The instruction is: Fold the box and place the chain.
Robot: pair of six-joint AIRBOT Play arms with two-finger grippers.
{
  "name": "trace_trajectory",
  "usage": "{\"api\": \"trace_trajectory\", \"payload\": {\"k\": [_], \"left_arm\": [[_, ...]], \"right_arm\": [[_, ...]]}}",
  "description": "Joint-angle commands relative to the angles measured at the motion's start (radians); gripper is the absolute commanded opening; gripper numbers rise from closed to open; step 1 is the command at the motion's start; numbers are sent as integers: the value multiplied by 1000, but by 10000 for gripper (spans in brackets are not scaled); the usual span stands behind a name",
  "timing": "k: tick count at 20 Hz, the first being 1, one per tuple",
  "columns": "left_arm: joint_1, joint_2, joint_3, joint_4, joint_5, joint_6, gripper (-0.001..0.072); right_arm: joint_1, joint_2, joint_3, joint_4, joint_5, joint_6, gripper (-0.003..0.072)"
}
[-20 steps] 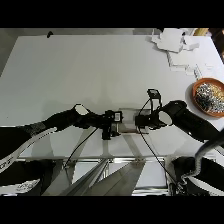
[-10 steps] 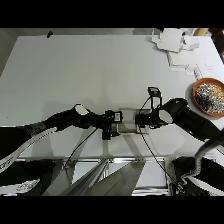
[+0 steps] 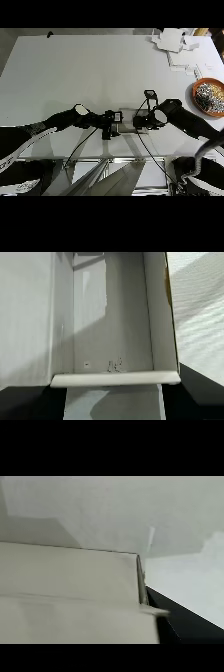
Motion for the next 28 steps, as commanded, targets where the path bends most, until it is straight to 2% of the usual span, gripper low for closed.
{"api": "trace_trajectory", "payload": {"k": [1, 2, 4, 6, 8, 11, 13, 16, 17, 18, 19, 25, 28], "left_arm": [[0, 1, 0, 0, 1, 0, 217], [0, 1, 0, 0, 1, 0, 217], [0, 1, 0, 0, 1, 0, 217], [0, 1, 0, 0, 1, 0, 217], [0, 1, 0, 0, 1, 0, 217], [0, 1, 0, 0, 1, 0, 217], [0, 1, 0, 0, 1, 0, 217], [0, 1, 0, 0, 1, 0, 217], [0, 1, 0, 0, 1, 0, 217], [0, 1, 0, 0, 1, 0, 217], [0, 1, 0, 0, 1, 0, 217], [0, 1, 0, 0, 1, 0, 217], [0, 1, 0, 0, 1, 0, 217]], "right_arm": [[15, -32, -1, 10, -7, -16, 468], [15, -33, -1, 6, 2, -15, 417], [15, -33, -1, -8, 6, -1, 381], [15, -33, -1, -12, 14, 22, 294], [15, -33, -7, -12, 20, 22, 279], [15, -33, -13, -11, 36, 21, 106], [15, -33, -13, -11, 53, 21, 57], [15, -33, -13, -11, 59, 19, 68], [15, -31, -13, -11, 60, 18, 207], [15, -28, -13, -11, 69, 18, 378], [15, -23, -13, -12, 79, 16, 398], [15, -11, -13, -63, 76, 14, 394], [15, -31, -13, -56, 44, 14, 365]]}}
